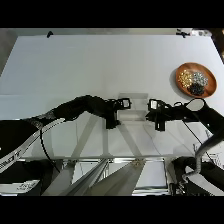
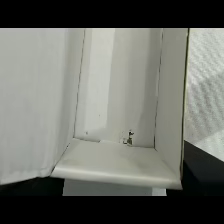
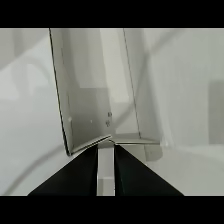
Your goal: Fold the box and place the chain.
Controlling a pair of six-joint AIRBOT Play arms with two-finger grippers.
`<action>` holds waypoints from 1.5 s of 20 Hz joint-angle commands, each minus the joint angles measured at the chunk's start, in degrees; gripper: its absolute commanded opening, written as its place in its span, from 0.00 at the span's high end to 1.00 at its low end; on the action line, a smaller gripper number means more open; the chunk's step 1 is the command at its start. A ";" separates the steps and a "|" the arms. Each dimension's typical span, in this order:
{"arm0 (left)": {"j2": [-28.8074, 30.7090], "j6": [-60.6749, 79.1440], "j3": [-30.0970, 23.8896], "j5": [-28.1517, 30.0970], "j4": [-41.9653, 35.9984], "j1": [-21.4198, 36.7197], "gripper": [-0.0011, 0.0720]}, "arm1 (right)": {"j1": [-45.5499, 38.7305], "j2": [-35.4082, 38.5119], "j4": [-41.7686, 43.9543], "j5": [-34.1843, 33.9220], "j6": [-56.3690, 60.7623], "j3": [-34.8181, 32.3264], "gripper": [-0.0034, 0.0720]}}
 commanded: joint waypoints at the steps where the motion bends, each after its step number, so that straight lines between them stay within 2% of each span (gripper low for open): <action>1: -0.02 -0.02 -0.04 0.02 0.04 -0.04 0.55 | 2.69 -0.31 2.14 -1.68 -1.29 -0.02 0.83; 3: -0.04 -0.02 -0.04 0.04 0.04 -0.04 0.55 | 3.52 -0.31 2.14 -4.00 -1.27 -0.02 0.83; 8: -0.02 -0.02 -0.04 0.04 0.04 -0.04 0.55 | 3.52 -0.31 1.18 -4.70 -0.79 -0.02 0.79; 9: -0.02 -0.02 -0.04 0.04 0.04 -0.04 0.55 | 3.52 -0.31 0.74 -4.72 -0.74 -0.02 0.73; 11: -0.02 -0.02 -0.04 0.04 0.04 -0.04 0.55 | 3.52 -0.31 0.37 -4.98 -0.59 -0.02 0.51; 12: -0.04 -0.02 -0.04 0.04 0.04 -0.04 0.55 | 3.52 -0.31 0.37 -5.14 -0.61 -0.02 0.49; 13: -0.02 -0.02 -0.04 0.04 0.04 -0.04 0.55 | 3.52 -0.31 0.37 -5.20 -0.59 -0.02 0.42; 15: -0.04 -0.02 -0.04 0.04 0.04 -0.04 0.55 | 3.52 -0.31 0.37 -5.33 -0.59 -0.02 0.41; 16: -0.02 -0.02 -0.04 0.04 0.04 -0.04 0.55 | 3.52 -0.31 0.39 -5.29 -0.55 -0.02 0.43; 17: -0.02 -0.02 -0.04 0.04 0.04 -0.04 0.55 | 3.52 -0.31 0.42 -5.29 0.57 -0.02 0.58; 18: -0.02 -0.02 -0.04 0.04 0.04 -0.04 0.55 | 3.50 -0.24 0.39 -5.27 1.51 0.00 0.83; 19: -0.04 -0.02 -0.04 0.04 0.04 -0.04 0.55 | 3.50 0.26 0.02 -5.27 2.71 0.02 0.94; 23: -0.02 -0.02 -0.04 0.04 0.04 -0.04 0.55 | 2.40 7.67 -4.20 -5.05 9.29 0.04 0.94; 25: -0.04 -0.02 -0.04 0.04 0.04 -0.04 0.55 | -0.24 13.97 -4.33 -4.09 18.43 0.04 0.94; 27: -0.02 -0.02 -0.04 0.04 0.07 -0.04 0.55 | -4.55 20.00 -5.42 -2.36 37.29 0.04 0.94; 29: -0.04 -0.02 -0.04 0.04 0.07 -0.04 0.55 | -10.14 24.63 -11.65 0.24 57.61 0.04 0.94; 30: -0.02 -0.02 -0.04 0.04 0.04 -0.04 0.55 | -13.07 26.18 -15.98 2.86 63.95 0.04 0.94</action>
